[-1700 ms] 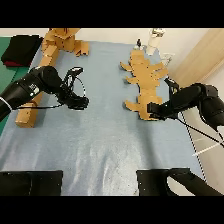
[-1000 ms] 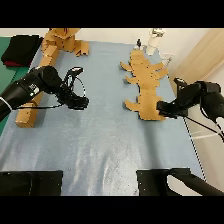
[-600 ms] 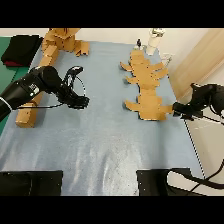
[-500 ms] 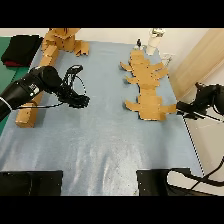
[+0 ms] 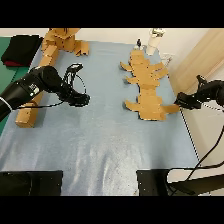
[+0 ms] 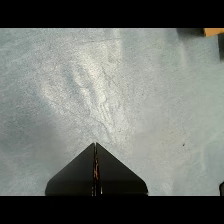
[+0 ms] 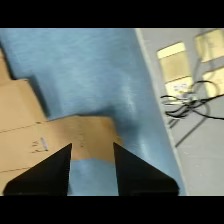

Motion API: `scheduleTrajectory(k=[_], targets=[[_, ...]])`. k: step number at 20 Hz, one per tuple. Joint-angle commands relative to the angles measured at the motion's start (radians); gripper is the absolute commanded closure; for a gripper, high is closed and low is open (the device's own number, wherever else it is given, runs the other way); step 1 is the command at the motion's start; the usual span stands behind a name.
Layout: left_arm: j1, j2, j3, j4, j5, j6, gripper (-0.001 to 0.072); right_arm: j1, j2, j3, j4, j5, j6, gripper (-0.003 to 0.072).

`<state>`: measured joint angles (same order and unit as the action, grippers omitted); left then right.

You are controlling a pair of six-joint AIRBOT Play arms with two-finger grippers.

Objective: Fold the box.

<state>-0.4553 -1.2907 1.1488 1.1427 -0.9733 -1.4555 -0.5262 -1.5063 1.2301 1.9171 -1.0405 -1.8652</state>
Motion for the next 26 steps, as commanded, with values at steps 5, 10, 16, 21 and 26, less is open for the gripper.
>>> scheduleTrajectory(k=[5, 10, 16, 21, 26], targets=[[0.0, -0.001, 0.001, -0.025, -0.043, 0.004, 0.0697, -0.004, -0.085, 0.047, 0.106, -0.102, -0.1, 0.0275], [0.0, -0.001, 0.001, -0.026, -0.062, 0.004, 0.0696, -0.011, -0.068, 0.117, 0.066, -0.099, -0.096, 0.0274], [0.0, -0.001, 0.001, -0.026, -0.066, 0.005, 0.0623, -0.029, -0.111, 0.145, -0.043, -0.037, -0.035, 0.0274], [0.0, -0.001, 0.001, -0.033, -0.065, 0.004, 0.029, -0.029, -0.15, 0.145, -0.025, -0.057, -0.071, 0.0274], [0.0, -0.001, 0.002, -0.084, -0.064, 0.009, 0.029, -0.028, -0.202, 0.145, 0.132, -0.207, -0.204, 0.0288]])
